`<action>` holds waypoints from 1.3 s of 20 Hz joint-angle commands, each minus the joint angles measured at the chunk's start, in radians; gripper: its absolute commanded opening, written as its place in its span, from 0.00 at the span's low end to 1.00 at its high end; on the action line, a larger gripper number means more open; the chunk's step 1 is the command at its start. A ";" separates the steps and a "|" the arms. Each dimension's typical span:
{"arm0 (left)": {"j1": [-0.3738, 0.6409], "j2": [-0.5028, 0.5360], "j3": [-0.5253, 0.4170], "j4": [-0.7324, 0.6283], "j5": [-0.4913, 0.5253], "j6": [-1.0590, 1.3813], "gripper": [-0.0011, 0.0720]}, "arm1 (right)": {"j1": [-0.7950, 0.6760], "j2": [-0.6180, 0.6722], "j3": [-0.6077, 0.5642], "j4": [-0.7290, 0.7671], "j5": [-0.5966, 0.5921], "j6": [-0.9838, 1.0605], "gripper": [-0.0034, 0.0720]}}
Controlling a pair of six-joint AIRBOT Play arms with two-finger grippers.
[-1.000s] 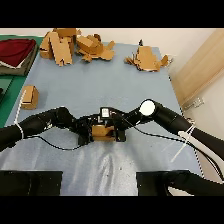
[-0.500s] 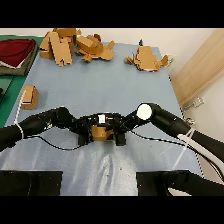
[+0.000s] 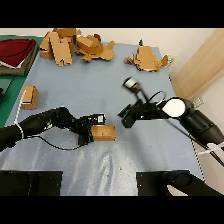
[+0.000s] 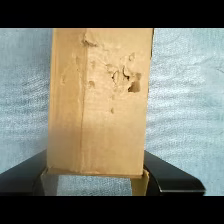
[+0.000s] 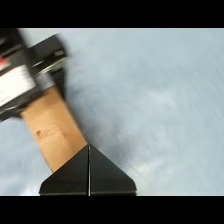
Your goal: Fold the box.
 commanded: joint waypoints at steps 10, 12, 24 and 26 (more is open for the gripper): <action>0.000 0.001 0.000 -0.003 0.034 0.000 0.50 | 0.365 0.076 -0.458 0.657 -0.638 0.658 0.05; 0.000 0.001 0.000 -0.004 0.034 0.000 0.50 | 0.443 0.067 -0.457 0.658 -0.756 0.680 0.05; 0.000 0.001 0.000 -0.004 0.033 0.000 0.50 | 0.444 -0.011 -0.457 0.633 -0.747 0.696 0.05; 0.000 0.001 0.000 -0.004 0.030 0.000 0.50 | 0.444 -0.011 -0.457 0.622 -0.747 0.694 0.05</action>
